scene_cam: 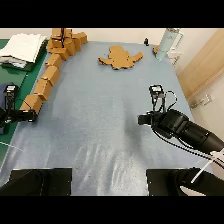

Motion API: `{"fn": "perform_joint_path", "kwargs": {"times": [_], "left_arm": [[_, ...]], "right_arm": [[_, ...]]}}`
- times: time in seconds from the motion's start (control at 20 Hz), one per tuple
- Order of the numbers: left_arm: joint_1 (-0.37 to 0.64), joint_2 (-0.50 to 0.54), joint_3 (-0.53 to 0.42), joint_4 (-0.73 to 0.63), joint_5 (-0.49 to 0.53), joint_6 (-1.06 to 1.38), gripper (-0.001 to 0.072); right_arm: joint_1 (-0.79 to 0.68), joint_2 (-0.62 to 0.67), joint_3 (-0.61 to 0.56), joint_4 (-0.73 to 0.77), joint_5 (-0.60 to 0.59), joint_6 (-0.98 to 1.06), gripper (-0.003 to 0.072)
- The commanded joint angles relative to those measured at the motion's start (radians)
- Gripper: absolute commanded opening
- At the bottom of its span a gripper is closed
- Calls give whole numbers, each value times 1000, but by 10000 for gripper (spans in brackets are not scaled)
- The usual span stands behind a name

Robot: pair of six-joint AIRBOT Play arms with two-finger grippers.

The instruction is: Fold the box.

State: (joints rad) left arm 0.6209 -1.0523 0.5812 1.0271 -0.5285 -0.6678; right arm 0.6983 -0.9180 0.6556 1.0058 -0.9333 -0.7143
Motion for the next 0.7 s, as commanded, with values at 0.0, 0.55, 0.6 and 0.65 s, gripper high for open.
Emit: {"fn": "perform_joint_path", "kwargs": {"times": [0.0, 0.55, 0.6, 0.65], "left_arm": [[2, -17, 0, -7, 33, 2, 404], [-16, -52, 0, -140, 6, 3, 403], [-16, -55, 0, -141, 6, 12, 403], [-16, -61, 0, -140, 4, 27, 404]], "right_arm": [[-1, 0, 0, 1, 9, 1, 6], [-1, 0, 0, 1, 9, 1, 6], [-1, 0, 0, 1, 10, 1, 6], [-1, 0, 0, 1, 10, 1, 6]]}}
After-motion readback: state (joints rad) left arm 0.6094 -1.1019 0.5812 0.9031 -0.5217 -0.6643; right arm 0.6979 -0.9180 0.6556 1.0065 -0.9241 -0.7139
